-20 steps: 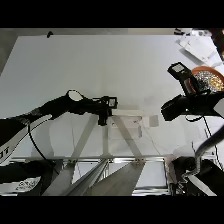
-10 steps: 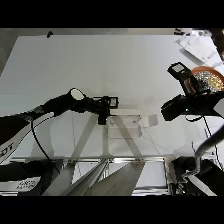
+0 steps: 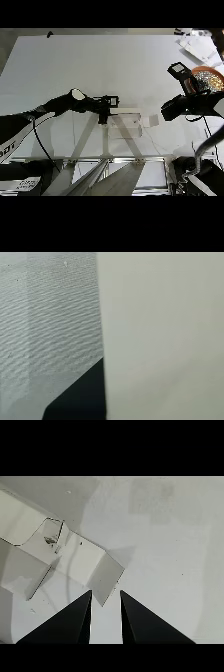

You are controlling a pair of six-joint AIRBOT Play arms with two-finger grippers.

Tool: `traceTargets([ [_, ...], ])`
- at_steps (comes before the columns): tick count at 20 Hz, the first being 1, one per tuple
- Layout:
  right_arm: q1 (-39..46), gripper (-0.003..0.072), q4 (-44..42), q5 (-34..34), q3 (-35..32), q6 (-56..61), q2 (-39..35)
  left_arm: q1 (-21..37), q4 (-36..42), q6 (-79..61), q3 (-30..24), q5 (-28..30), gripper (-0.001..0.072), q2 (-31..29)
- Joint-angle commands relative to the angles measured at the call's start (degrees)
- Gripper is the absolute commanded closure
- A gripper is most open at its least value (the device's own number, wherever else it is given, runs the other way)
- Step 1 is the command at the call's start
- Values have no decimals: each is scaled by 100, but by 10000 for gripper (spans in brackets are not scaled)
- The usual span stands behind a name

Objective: Fold the box and place the chain.

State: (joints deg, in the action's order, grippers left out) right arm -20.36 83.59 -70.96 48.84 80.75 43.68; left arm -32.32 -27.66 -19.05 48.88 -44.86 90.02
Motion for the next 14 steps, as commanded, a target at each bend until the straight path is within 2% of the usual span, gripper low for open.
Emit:
traceTargets([
  [1, -4, 491, -2, -2, 7, 0, -4, -4, -22, 2, 0, 7, 698, 15],
  [14, -4, 490, 2, -13, 7, -31, -4, -4, -24, 22, 0, -122, 688, -85],
])
